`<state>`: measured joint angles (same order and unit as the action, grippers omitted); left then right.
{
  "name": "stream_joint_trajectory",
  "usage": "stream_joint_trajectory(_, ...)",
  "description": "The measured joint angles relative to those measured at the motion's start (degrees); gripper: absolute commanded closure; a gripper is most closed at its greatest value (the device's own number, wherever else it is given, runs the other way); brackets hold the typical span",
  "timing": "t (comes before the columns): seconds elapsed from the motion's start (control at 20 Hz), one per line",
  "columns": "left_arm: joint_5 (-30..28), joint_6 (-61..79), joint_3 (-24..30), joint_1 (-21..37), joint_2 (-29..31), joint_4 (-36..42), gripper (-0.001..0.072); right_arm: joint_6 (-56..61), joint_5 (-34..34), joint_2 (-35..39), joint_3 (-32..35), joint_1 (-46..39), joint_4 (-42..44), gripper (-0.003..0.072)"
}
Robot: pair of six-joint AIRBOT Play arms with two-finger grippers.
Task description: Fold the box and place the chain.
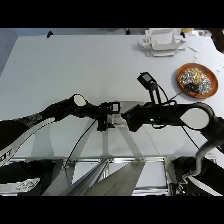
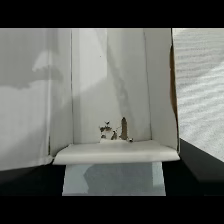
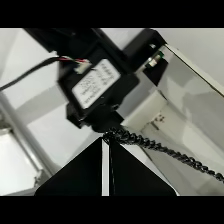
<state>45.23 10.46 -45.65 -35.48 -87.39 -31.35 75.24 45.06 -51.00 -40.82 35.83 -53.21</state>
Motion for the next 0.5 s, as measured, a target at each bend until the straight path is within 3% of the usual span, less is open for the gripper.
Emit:
stream_joint_trajectory(0.2, 0.0, 0.0, 0.0, 0.0, 0.0, 0.0, 0.0456, 3.6, -0.5, -6.9, 0.0, 0.6, -3.4, 0.0657)
stream_joint_trajectory(0.4, 0.0, 0.0, 0.0, 0.0, 0.0, 0.0, 0.0456, 4.7, -0.2, -11.8, -0.1, 0.8, -4.5, 0.0406)
stream_joint_trajectory(0.5, 0.0, 0.0, 0.0, 0.0, 0.0, 0.0, 0.0456, 4.1, 1.0, -12.3, -0.5, 0.8, -5.0, 0.0408)
